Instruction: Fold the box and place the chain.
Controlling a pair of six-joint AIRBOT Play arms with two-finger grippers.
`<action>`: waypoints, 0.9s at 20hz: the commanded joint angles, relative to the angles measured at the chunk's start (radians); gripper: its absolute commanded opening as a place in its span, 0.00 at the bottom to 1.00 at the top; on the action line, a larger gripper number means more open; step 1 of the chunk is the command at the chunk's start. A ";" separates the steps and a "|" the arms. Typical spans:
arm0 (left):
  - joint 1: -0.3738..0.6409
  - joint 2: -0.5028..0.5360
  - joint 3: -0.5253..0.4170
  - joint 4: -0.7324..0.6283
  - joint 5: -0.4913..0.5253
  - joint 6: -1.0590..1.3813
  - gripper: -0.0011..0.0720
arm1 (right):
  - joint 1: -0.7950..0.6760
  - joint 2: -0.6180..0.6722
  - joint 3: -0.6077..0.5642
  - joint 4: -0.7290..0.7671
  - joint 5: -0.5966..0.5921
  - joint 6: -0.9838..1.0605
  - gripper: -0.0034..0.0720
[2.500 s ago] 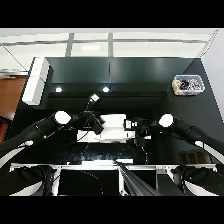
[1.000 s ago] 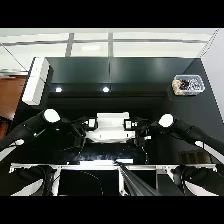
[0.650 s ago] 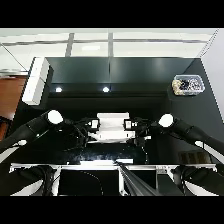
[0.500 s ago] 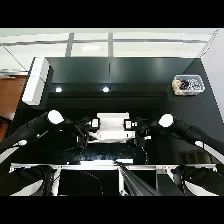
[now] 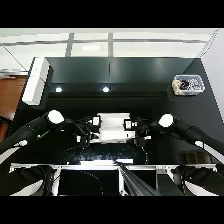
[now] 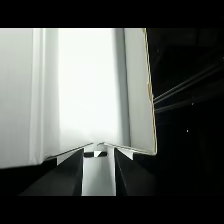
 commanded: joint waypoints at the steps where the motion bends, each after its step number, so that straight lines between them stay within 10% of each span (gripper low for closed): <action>1: -0.039 -0.023 0.000 -0.043 0.017 0.000 0.34 | 0.001 -0.001 0.000 0.000 0.000 0.001 0.22; 11: -0.062 -0.048 0.000 -0.033 0.062 -0.110 0.22 | 0.001 -0.001 0.000 0.000 0.000 0.001 0.22; 14: -0.062 -0.048 0.000 -0.043 0.062 -0.109 0.52 | 0.001 -0.001 0.000 0.000 0.000 0.001 0.22; 16: -0.062 -0.046 0.000 -0.042 0.058 -0.110 0.29 | 0.001 -0.001 0.000 0.000 0.000 0.001 0.22; 18: -0.062 -0.040 0.000 -0.057 0.058 -0.110 0.44 | 0.001 -0.001 0.000 0.000 0.000 0.001 0.22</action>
